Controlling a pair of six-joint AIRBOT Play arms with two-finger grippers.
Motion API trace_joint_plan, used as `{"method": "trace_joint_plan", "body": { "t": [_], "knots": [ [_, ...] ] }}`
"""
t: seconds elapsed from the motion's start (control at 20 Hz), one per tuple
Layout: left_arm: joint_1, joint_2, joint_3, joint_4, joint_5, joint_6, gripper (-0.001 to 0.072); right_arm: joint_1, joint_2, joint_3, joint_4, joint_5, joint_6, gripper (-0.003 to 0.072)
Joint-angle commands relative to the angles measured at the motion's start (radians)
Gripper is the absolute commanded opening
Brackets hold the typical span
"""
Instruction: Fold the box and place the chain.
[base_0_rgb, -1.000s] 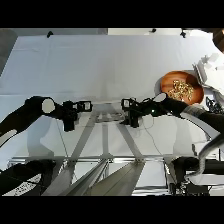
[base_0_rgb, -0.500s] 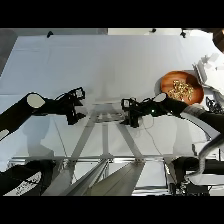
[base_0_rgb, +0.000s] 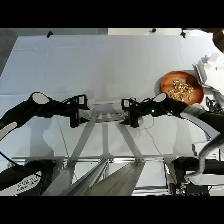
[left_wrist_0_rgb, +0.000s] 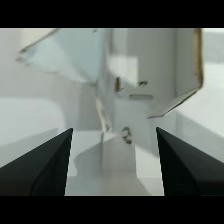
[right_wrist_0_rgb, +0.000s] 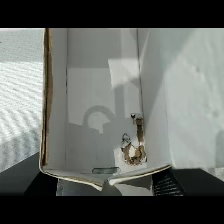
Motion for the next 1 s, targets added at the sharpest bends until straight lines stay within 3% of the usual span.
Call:
{"method": "trace_joint_plan", "body": {
  "t": [0.0,0.4,0.5,0.75,0.95],
  "knots": [
    [0.000,-0.039,-0.001,-0.040,-0.025,0.046,0.0575,0.000,0.000,0.001,0.000,0.000,0.000,0.0522],
    [0.000,-0.042,-0.001,-0.040,-0.077,0.110,0.0553,0.000,0.000,0.001,0.000,0.000,0.000,0.0522],
    [0.000,-0.042,-0.001,-0.039,-0.078,0.130,0.0385,0.000,0.000,0.001,0.000,0.000,0.000,0.0522],
    [-0.008,-0.042,-0.001,-0.040,-0.055,0.137,0.0380,0.000,0.000,0.001,0.000,0.000,0.000,0.0522],
    [-0.008,-0.042,-0.001,-0.050,-0.024,0.140,0.0316,0.000,0.000,0.001,0.000,0.000,0.000,0.0522]
  ]
}}
